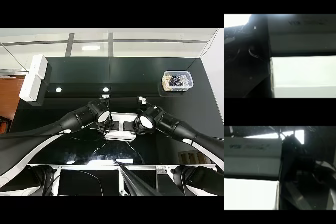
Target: Fold the box and place the chain.
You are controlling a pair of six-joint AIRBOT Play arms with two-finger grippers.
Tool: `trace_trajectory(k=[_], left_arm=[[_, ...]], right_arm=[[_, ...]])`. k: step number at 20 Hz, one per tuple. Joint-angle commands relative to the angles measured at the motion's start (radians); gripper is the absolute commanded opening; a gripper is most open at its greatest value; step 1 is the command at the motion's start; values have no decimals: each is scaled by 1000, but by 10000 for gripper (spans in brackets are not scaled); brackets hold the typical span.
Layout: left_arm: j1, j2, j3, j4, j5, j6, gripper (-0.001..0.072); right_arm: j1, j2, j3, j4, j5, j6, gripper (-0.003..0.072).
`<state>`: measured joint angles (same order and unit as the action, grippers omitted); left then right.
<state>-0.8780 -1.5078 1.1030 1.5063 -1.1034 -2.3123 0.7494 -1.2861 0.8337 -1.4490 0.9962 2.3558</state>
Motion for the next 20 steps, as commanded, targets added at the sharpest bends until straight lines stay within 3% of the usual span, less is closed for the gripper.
trace_trajectory(k=[1, 3, 4, 5, 8, 9, 10, 13, 16, 20], left_arm=[[0, 0, 0, -4, 4, 1, 25], [0, 0, 0, -4, 4, 1, 25], [0, 0, 0, -4, 6, 1, 25], [0, 0, 0, -4, 7, 1, 25], [0, 0, 0, -4, 7, 1, 25], [0, 0, 0, -4, 9, 1, 25], [1, 0, 0, -4, 10, 1, 25], [0, 0, 0, -4, 10, 1, 25], [0, 0, 0, -4, 10, 1, 25], [0, 0, 0, -4, 10, 1, 25]], right_arm=[[1, -1, 1, 1, -7, -8, 234], [1, -1, 1, 2, -6, -8, 215], [1, 0, 1, 8, -6, -10, 85], [3, -1, 1, 10, -9, -20, 9], [7, -1, 1, 10, -9, -21, 10], [7, 0, 1, 13, -10, -22, 30], [6, 0, 1, 16, -9, -22, 240], [6, 12, 8, 21, 23, -37, 397], [5, 61, 37, 31, 97, -133, 397], [-22, 233, 74, 34, 229, -300, 397]])
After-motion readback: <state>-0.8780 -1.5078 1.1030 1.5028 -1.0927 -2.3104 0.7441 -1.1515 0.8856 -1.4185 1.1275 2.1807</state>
